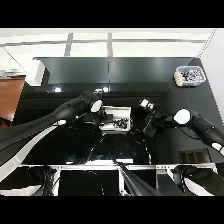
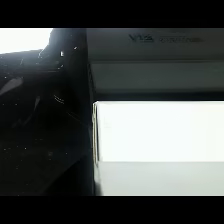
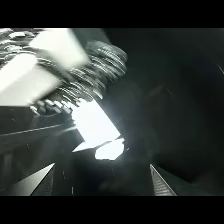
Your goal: Fold the box and place the chain.
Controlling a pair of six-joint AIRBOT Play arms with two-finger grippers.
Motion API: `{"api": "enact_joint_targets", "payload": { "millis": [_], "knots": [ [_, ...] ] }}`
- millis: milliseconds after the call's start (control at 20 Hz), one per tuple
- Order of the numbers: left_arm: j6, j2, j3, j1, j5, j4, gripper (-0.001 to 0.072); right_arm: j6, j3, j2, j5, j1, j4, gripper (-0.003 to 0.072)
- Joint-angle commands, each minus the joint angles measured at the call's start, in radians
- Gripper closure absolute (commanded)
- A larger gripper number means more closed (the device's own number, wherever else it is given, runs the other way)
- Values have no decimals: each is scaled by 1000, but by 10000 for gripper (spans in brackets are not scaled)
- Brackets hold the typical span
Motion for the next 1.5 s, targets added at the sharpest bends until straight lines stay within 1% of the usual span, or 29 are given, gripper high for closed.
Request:
{"api": "enact_joint_targets", "payload": {
  "millis": [0,50,200,300,450,650,700,800,850,900,1000,1100,1200,1300,1350,1400,1450],
  "knots": [
    [0,0,1,0,0,0,680,-646,-18,-71,-81,22,348,-34],
    [0,0,1,0,0,0,680,-727,-3,-100,-45,16,372,-33],
    [0,0,1,0,0,0,680,-765,22,-166,-55,14,370,-33],
    [0,0,1,0,0,0,680,-784,24,-178,-72,17,381,-33],
    [0,0,1,0,1,0,680,-777,24,-187,-131,16,382,-33],
    [0,0,1,0,0,-1,681,-770,24,-198,-133,22,396,-31],
    [0,0,1,0,0,-1,681,-770,24,-198,-132,22,396,113],
    [0,0,1,0,0,0,681,-768,24,-198,-132,22,396,372],
    [0,0,1,0,0,-1,680,-766,24,-198,-132,22,396,609],
    [0,0,1,0,0,-1,680,-759,24,-198,-134,22,396,680],
    [0,0,1,0,0,0,680,-715,24,-196,-164,19,394,679],
    [0,0,1,0,0,-1,681,-583,24,-178,-239,10,393,679],
    [0,0,1,0,0,0,680,-461,24,-131,-272,-15,368,679],
    [0,0,1,0,1,0,681,-319,24,-62,-257,-53,319,679],
    [0,0,1,0,1,0,680,-238,24,-18,-232,-72,284,679],
    [0,0,1,0,1,0,681,-170,24,25,-186,-87,254,679],
    [0,0,1,0,1,-1,680,-112,24,73,-114,-100,229,679]
  ]
}}
